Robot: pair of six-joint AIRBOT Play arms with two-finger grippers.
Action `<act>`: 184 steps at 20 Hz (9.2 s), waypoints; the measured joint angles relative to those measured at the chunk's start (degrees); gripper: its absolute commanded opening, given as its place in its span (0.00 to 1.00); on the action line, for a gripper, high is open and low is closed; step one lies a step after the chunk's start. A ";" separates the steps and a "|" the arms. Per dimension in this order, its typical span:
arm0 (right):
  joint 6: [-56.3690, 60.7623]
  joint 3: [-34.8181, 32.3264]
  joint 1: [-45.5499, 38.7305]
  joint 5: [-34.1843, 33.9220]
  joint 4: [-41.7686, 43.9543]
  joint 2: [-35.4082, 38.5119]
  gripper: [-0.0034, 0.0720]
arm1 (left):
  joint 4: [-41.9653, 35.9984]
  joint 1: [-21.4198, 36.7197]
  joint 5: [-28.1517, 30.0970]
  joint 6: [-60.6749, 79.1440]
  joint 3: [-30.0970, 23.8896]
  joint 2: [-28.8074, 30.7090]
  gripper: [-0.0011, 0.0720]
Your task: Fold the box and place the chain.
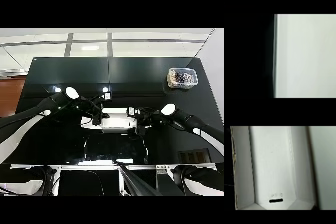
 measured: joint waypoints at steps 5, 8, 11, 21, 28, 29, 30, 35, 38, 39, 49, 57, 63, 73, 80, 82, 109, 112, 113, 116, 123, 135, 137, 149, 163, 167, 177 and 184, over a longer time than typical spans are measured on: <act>0.22 0.00 0.63 -0.20 -1.05 -0.07 0.97 | 0.02 0.00 0.00 0.02 0.00 0.00 0.05; 0.39 0.00 0.74 -0.37 -1.36 -0.11 0.97 | 0.02 0.00 0.04 0.02 0.00 0.00 0.05; 0.87 0.04 0.79 -0.90 -1.51 -0.15 0.97 | 0.00 0.00 0.07 0.00 0.00 0.00 0.05; 1.55 0.04 0.79 -1.84 -1.49 -0.15 0.68 | -0.02 0.00 0.11 0.00 0.00 0.00 0.05; 1.51 0.04 0.79 -1.92 -1.51 -0.15 0.68 | 0.48 0.66 0.24 -2.23 0.00 0.92 0.96; 1.51 0.04 0.79 -1.92 -1.51 -0.15 0.68 | 1.31 1.11 0.20 -3.72 0.00 1.66 0.96; 1.51 0.04 0.79 -1.92 -1.51 -0.15 0.68 | 2.86 1.68 0.20 -5.60 0.00 2.60 0.96; 1.53 0.04 0.81 -1.92 -1.49 -0.15 0.68 | 12.98 5.70 -3.61 -16.44 0.00 10.47 0.96; 1.53 0.04 0.79 -1.92 -1.49 -0.15 0.68 | 17.86 8.57 -7.65 -23.87 -0.02 15.76 0.77; 1.55 0.04 0.79 -1.92 -1.49 -0.15 0.68 | 19.34 9.55 -8.79 -27.10 -0.02 17.31 0.46; 1.55 0.04 0.81 -1.92 -1.49 -0.15 0.68 | 13.33 15.34 -27.28 -54.80 -7.15 22.77 0.05; 1.55 0.04 0.79 -1.92 -1.49 -0.15 0.68 | -11.15 10.78 -9.79 -49.83 -15.85 20.26 0.05; 1.57 0.04 0.79 -1.92 -1.46 -0.15 0.68 | -22.03 8.50 1.92 -43.67 -15.61 16.13 0.05; 1.57 0.04 0.81 -1.90 -1.46 -0.15 0.68 | -22.12 7.58 8.59 -39.04 -12.85 8.17 0.05; 1.46 0.04 0.79 -1.81 -1.53 -0.15 0.68 | -20.55 5.62 6.95 -38.25 -12.70 5.27 0.04; 1.40 0.04 0.81 -1.77 -1.55 -0.15 0.68 | -19.45 6.23 6.14 -38.45 -12.48 6.05 0.04; 1.57 0.02 0.81 -1.90 -1.55 -0.15 0.68 | 1.55 9.18 8.61 7.98 -21.97 25.16 0.99; 1.57 0.04 0.81 -1.90 -1.57 -0.17 0.68 | -2.19 8.07 6.19 13.35 -19.67 19.63 0.99; 1.57 0.04 0.81 -1.90 -1.57 -0.15 0.68 | -2.93 7.65 5.75 14.43 -19.12 18.34 0.98; 1.57 0.04 0.81 -1.90 -1.57 -0.17 0.68 | -3.80 7.02 4.50 15.30 -18.12 16.02 0.93; 1.55 0.04 0.81 -1.88 -1.60 -0.15 0.68 | -4.11 6.05 3.17 14.78 -17.51 14.40 0.38; 1.55 0.04 0.81 -1.88 -1.62 -0.15 0.68 | -13.77 2.49 5.05 14.58 -17.46 12.22 0.31; 1.53 0.04 0.81 -1.88 -1.62 -0.17 0.68 | -14.43 1.51 5.44 14.58 -17.33 11.74 0.31; 1.53 0.04 0.81 -1.88 -1.60 -0.15 0.68 | -9.03 1.14 5.99 3.89 -16.09 14.60 0.05; 1.53 0.04 0.81 -1.90 -1.57 -0.17 0.68 | 10.82 27.69 -6.54 -63.95 -19.19 25.57 0.05; 1.55 0.04 0.81 -1.90 -1.57 -0.15 0.68 | 3.58 31.98 -9.20 -68.94 -21.73 18.29 0.05; 1.53 0.04 0.81 -1.88 -1.53 -0.17 0.68 | -8.92 20.96 -9.46 -60.41 -17.84 5.92 0.05; 1.53 0.04 0.81 -1.88 -1.51 -0.17 0.68 | -11.72 18.71 -15.02 -55.54 -13.31 4.96 0.90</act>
